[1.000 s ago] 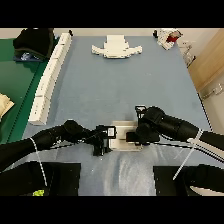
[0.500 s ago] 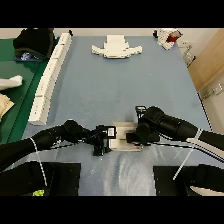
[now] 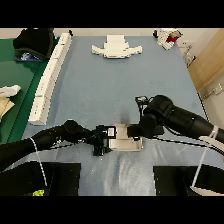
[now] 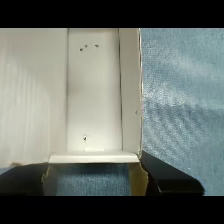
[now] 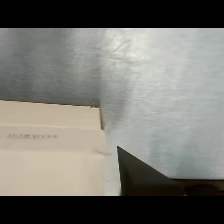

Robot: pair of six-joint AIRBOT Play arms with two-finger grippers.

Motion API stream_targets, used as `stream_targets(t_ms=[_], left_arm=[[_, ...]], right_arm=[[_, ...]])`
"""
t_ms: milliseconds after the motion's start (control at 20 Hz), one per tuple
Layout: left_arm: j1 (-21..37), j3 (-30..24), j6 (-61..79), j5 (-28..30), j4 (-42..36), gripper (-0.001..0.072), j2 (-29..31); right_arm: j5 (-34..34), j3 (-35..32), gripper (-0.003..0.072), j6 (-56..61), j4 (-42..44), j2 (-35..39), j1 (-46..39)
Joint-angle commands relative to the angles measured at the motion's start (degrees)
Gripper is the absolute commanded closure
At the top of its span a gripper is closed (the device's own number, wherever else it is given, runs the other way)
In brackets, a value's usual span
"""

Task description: Fold the box.

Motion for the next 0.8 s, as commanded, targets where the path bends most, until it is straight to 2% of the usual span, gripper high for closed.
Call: stream_targets(t_ms=[0,50,100,150,250,400,500,600,650,750], left_arm=[[0.00,0.04,-0.04,0.00,0.00,0.0242,0.04],[0.00,0.04,-0.04,0.00,0.00,0.0242,0.04],[0.00,0.04,-0.04,0.00,0.00,0.0242,0.04],[0.00,0.04,-0.04,0.00,0.00,0.0241,0.04],[0.00,0.04,-0.04,0.00,0.00,0.0242,0.04],[0.00,0.04,-0.04,0.00,0.00,0.0242,0.04],[0.00,0.04,-0.04,0.00,0.00,0.0242,0.04],[0.00,0.04,-0.04,0.00,0.00,0.0242,0.04],[0.00,0.04,-0.04,0.00,0.00,0.0242,0.04],[0.00,0.04,-0.04,0.00,0.00,0.0242,0.04]], right_arm=[[-9.68,1.62,0.0447,-1.49,-8.22,4.28,-1.97],[-11.23,0.87,0.0550,-1.60,-11.08,5.22,-4.35],[-10.71,-0.07,0.0565,-3.17,-11.65,5.62,-7.32],[-9.01,-1.18,0.0664,-5.46,-10.78,5.51,-11.32],[-1.38,-3.76,0.0676,-11.67,-5.38,4.46,-19.54],[11.04,-5.53,0.0680,-26.69,13.53,0.57,-31.74],[14.49,-5.51,0.0680,-41.40,33.11,-3.34,-38.69],[11.69,-5.38,0.0680,-54.18,49.79,-8.04,-43.54],[8.17,-5.03,0.0680,-58.90,54.82,-10.64,-44.85],[0.20,-4.00,0.0680,-66.90,59.28,-15.13,-45.13]])
